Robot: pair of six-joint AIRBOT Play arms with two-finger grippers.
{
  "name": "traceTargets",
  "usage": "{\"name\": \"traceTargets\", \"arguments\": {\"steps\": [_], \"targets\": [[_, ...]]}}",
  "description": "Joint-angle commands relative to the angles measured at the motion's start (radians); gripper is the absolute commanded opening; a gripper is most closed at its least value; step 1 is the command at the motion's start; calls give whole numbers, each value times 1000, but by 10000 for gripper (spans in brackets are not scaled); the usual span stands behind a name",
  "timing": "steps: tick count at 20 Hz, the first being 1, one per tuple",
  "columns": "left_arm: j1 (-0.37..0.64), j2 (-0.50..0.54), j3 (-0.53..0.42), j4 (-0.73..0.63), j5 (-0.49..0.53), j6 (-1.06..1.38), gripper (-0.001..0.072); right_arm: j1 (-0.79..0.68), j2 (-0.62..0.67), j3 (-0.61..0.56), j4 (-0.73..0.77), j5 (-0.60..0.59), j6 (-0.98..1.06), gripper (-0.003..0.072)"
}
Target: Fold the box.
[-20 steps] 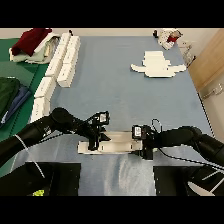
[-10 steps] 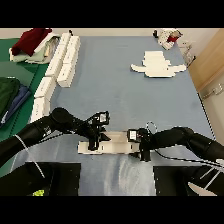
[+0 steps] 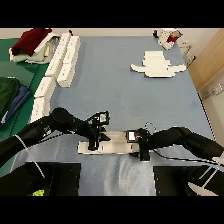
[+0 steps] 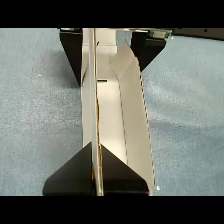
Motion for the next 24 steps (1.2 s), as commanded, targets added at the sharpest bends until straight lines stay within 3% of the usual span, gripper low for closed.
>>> {"name": "traceTargets", "arguments": {"steps": [1, 3, 24], "targets": [[0, -1, 0, 0, 0, 0, 14, 1, -8, -5, -3, 7, -1, 587], [0, -1, 0, 0, 0, 0, 14, 1, -9, -5, -6, 7, 0, 431], [0, -1, 0, -1, 1, 0, 14, 1, -5, -2, -14, 3, -1, 430]]}}
